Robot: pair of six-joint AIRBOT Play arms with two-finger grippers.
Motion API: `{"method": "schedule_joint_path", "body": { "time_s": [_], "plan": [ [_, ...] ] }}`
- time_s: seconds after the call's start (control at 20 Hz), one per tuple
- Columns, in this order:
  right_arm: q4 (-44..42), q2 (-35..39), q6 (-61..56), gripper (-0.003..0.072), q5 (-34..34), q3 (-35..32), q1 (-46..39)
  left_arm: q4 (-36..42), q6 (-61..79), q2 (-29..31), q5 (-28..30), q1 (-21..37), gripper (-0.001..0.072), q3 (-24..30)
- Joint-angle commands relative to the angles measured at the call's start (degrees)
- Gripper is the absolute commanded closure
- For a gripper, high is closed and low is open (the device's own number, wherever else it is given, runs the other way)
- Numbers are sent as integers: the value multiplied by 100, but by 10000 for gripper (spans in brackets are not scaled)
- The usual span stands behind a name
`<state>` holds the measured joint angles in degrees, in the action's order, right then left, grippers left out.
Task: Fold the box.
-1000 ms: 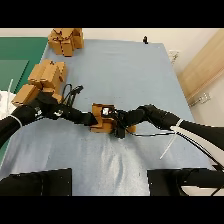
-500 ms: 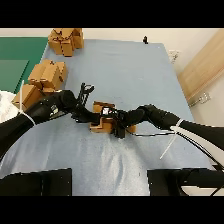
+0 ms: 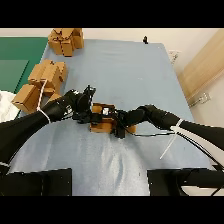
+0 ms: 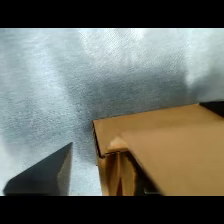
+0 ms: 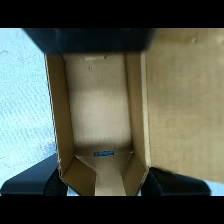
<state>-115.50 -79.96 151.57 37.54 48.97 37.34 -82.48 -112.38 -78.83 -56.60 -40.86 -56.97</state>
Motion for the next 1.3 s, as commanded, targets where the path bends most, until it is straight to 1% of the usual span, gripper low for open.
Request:
{"method": "schedule_joint_path", "body": {
  "time_s": [0.0, 0.1, 0.2, 0.25, 0.3, 0.4, 0.55, 0.6, 0.65, 0.7, 0.9, 1.1, 1.25],
  "plan": [
    [-4, 2, -2, 315, -2, 0, 4, -138, -402, -50, -4, -52, 304, -50],
    [-4, 4, -2, 315, 0, 0, 4, -157, -525, -81, 111, -142, 304, -52],
    [-4, 4, -2, 315, -2, 0, 4, -157, -726, -186, 94, -256, 306, -52],
    [-4, 4, -2, 315, 0, 0, 4, -155, -743, -247, 98, -306, 373, -52],
    [-4, 4, -2, 315, 0, 0, 4, -107, -658, -289, 114, -345, 704, -52],
    [-4, 4, -2, 315, 0, 0, 4, -87, -573, -286, 223, -444, 698, -79],
    [-4, 4, -2, 315, 2, 0, 4, -118, -570, -284, 195, -461, 695, -153],
    [-4, 4, -2, 315, 0, 0, 4, -131, -570, -284, 184, -461, 649, -173],
    [-4, 2, -2, 315, 4, 0, 4, -133, -601, -282, 118, -461, 402, -205],
    [-4, 4, -2, 315, 4, 0, 4, -136, -603, -282, 26, -461, 385, -249],
    [-7, 4, -2, 315, 2, 0, 4, -153, -555, -254, -107, -461, 384, -417],
    [-4, 4, -2, 315, 2, 0, 4, -551, -743, -258, -407, -461, 384, -439],
    [-7, 4, -2, 315, 2, 0, 4, -643, -769, -280, -363, -444, 386, -437]
  ]
}}
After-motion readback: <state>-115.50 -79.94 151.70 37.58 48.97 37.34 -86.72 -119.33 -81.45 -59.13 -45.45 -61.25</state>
